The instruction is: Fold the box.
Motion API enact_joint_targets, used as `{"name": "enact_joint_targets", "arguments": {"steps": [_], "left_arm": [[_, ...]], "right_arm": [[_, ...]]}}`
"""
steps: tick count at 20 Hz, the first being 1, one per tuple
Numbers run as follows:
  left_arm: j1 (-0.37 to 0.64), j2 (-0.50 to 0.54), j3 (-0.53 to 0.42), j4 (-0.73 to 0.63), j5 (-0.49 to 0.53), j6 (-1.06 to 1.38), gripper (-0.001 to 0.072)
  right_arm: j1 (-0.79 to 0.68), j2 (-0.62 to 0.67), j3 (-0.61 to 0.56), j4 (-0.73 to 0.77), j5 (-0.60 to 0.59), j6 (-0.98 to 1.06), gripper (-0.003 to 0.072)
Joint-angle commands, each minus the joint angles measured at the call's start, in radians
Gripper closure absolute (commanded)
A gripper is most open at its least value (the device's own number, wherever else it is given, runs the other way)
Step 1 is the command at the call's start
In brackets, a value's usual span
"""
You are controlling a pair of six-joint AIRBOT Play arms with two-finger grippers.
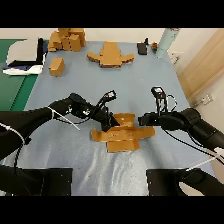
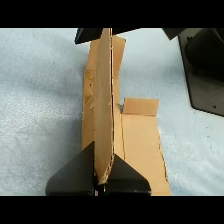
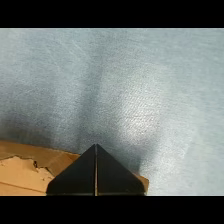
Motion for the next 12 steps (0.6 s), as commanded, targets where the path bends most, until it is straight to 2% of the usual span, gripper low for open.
{"name": "enact_joint_targets", "arguments": {"steps": [1, 4, 7, 9, 12], "left_arm": [[0.002, 0.0, 0.0, 0.001, -0.014, 0.0, 0.0695], [0.002, 0.0, 0.001, 0.001, -0.014, 0.001, 0.0694], [0.001, 0.0, 0.001, 0.001, -0.015, 0.001, 0.0694], [0.001, 0.0, 0.001, 0.001, -0.015, 0.001, 0.0694], [0.001, 0.0, 0.001, 0.001, -0.015, 0.001, 0.0694]], "right_arm": [[0.0, 0.001, 0.0, -0.002, -0.004, 0.001, 0.068], [0.003, 0.01, 0.003, -0.002, -0.074, 0.0, 0.0682], [0.085, 0.068, 0.001, -0.003, -0.26, -0.053, 0.0682], [0.229, 0.139, -0.027, 0.001, -0.32, -0.09, 0.0683], [0.507, 0.225, -0.084, -0.014, -0.314, -0.162, 0.0681]]}}
